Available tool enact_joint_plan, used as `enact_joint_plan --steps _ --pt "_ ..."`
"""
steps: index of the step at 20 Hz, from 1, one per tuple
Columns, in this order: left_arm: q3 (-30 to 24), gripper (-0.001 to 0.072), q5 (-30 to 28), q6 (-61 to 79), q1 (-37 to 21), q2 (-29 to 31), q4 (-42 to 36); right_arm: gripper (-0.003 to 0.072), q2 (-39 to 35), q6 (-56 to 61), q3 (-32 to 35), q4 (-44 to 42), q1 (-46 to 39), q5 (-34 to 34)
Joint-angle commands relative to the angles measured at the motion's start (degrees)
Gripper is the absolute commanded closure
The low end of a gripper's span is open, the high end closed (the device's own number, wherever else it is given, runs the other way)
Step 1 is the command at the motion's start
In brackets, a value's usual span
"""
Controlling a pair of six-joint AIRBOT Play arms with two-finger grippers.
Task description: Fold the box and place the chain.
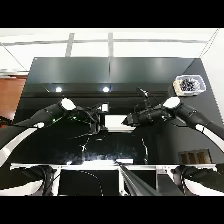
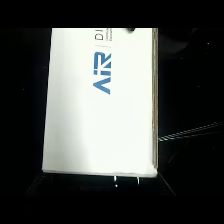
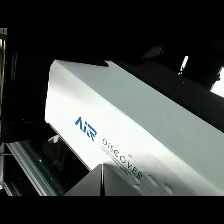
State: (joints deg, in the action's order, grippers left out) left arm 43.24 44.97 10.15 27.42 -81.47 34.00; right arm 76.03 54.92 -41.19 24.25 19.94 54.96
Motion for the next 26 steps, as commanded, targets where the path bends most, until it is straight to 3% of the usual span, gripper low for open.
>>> enact_joint_plan --steps 1,2,3,4,9,13,15,20,23,26 --pt "0.04 0.0271 0.04 0.04 -0.02 0.17 0.02 0.0677 -0.63 -1.53 -1.33 -0.09 -0.85 0.81" --pt "0.04 0.0188 0.02 0.04 -0.04 0.42 0.04 0.0677 -2.05 -1.86 -2.51 0.00 -1.77 2.54" --pt "0.04 0.0054 0.02 0.04 -0.02 0.87 0.07 0.0677 -4.20 -1.92 -3.74 0.09 -3.23 4.39" --pt "0.04 -0.0007 0.04 -0.04 -0.04 1.55 0.07 0.0677 -6.58 -1.90 -4.68 0.61 -5.03 6.01" --pt "0.11 -0.0008 0.85 -4.90 0.00 7.28 4.81 0.0677 -18.99 0.11 -5.68 6.60 -17.94 12.48" --pt "3.17 -0.0008 3.89 -8.94 1.33 8.59 4.55 0.0677 -21.00 0.42 -5.68 6.93 -24.37 14.43" --pt "5.70 -0.0007 0.22 -11.65 3.67 7.56 4.55 0.0677 -21.00 0.39 -5.68 7.08 -24.70 13.03" --pt "15.04 -0.0005 0.92 -20.17 9.25 -1.11 4.59 0.0677 -21.00 0.37 -5.68 8.24 -24.70 10.97" --pt "18.99 -0.0005 6.78 -24.22 9.49 -4.44 5.22 0.0677 -21.00 0.37 -5.68 10.34 -24.72 9.20" --pt "19.30 -0.0005 6.88 -24.44 10.03 -5.31 8.11 0.0677 -21.00 0.11 -5.68 11.41 -24.70 8.20"
